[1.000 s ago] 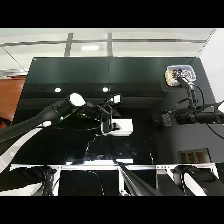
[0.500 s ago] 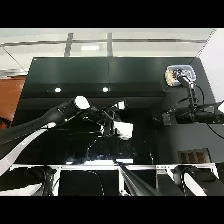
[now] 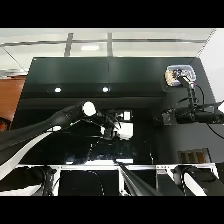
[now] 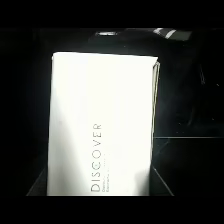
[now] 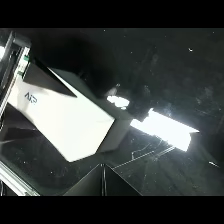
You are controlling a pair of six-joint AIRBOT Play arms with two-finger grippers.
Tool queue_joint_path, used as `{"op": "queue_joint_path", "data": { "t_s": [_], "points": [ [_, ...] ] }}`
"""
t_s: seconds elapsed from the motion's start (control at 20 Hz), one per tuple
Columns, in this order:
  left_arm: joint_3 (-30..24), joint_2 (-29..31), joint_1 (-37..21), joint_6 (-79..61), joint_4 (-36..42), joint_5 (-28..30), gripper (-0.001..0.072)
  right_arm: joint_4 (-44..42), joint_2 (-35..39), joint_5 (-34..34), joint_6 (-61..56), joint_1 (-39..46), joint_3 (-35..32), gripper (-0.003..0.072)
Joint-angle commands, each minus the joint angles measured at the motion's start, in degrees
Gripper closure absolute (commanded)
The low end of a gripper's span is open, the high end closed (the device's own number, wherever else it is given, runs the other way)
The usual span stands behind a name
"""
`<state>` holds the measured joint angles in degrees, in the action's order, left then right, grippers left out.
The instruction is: Fold the box and place the chain.
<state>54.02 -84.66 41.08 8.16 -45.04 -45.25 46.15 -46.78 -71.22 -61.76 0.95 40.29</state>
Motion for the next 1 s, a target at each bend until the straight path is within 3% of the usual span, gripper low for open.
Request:
{"op": "queue_joint_path", "data": {
  "t_s": [0.0, 0.1, 0.3, 0.4, 0.55, 0.7, 0.95],
  "points": [
    [3.0, 1.2, -3.8, 13.6, -2.6, 1.5, 0.0443, 0.0, 0.0, 0.9, -0.3, 0.0, 0.0, 0.0675],
    [6.4, 1.7, -10.9, 22.3, -7.5, 1.3, 0.0443, 0.0, 0.0, 1.9, -0.8, 0.0, 0.0, 0.0675],
    [13.6, 1.2, -32.8, 39.5, -18.5, 2.2, 0.0442, -0.3, 0.0, 3.4, -0.9, -0.1, 0.0, 0.0675],
    [18.0, -1.0, -44.5, 46.6, -19.8, 1.0, 0.0417, -1.2, 0.0, 5.3, -0.8, -0.1, 0.0, 0.0674],
    [26.1, -6.9, -57.3, 50.7, -20.3, -2.2, 0.0417, -3.1, 0.0, 9.0, -0.9, -0.1, 0.0, 0.0675],
    [35.5, -14.9, -63.2, 50.7, -20.4, -3.7, 0.0417, -4.3, 0.0, 11.4, -1.1, -0.1, 0.0, 0.0675],
    [48.0, -28.0, -62.7, 50.8, -22.1, -5.1, 0.0417, -4.3, 0.0, 13.9, -3.1, -0.1, 0.0, 0.0675]
  ]
}}
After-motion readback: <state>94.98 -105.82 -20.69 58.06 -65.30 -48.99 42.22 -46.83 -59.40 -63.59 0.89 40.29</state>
